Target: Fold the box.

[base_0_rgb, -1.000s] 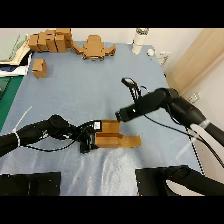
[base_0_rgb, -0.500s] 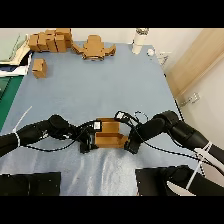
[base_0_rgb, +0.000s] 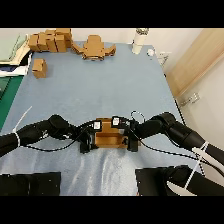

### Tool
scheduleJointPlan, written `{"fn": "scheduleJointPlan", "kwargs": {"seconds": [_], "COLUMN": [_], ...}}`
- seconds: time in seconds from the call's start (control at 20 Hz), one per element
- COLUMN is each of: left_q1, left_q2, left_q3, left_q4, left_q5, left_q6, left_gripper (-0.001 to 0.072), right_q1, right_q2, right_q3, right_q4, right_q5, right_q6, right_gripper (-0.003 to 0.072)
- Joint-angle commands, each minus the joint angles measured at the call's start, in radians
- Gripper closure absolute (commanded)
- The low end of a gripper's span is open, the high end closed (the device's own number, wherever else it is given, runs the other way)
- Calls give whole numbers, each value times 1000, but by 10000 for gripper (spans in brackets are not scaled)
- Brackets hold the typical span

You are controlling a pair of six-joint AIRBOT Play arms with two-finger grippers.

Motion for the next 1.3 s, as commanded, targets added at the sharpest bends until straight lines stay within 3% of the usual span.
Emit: {"fn": "scheduleJointPlan", "kwargs": {"seconds": [0.0,0.05,0.15,0.55,0.6,0.65,0.7,0.8,0.9,1.2,1.25], "left_q1": [0,0,0,0,0,0,0,0,0,0,0], "left_q2": [0,0,0,0,0,0,0,0,0,0,0], "left_q3": [1,1,1,1,1,1,1,1,1,1,1], "left_q4": [0,0,0,0,0,0,0,0,0,0,0], "left_q5": [0,0,0,0,0,0,0,0,0,0,0], "left_q6": [1,1,1,1,1,1,1,1,1,1,1], "left_gripper": [190,190,190,190,190,190,190,190,190,190,190], "right_q1": [3,9,32,69,69,69,69,69,69,69,69], "right_q2": [-1,-1,-8,-59,-60,-60,-60,-59,-59,-58,-57], "right_q3": [-1,-1,-1,-1,-1,-1,-1,-1,-1,-1,0], "right_q4": [73,83,79,111,116,117,117,117,123,107,91], "right_q5": [13,13,25,113,113,113,113,106,105,81,66], "right_q6": [-85,-97,-99,-165,-168,-168,-168,-168,-168,-159,-138], "right_gripper": [415,485,535,528,511,353,252,223,99,111,160]}}
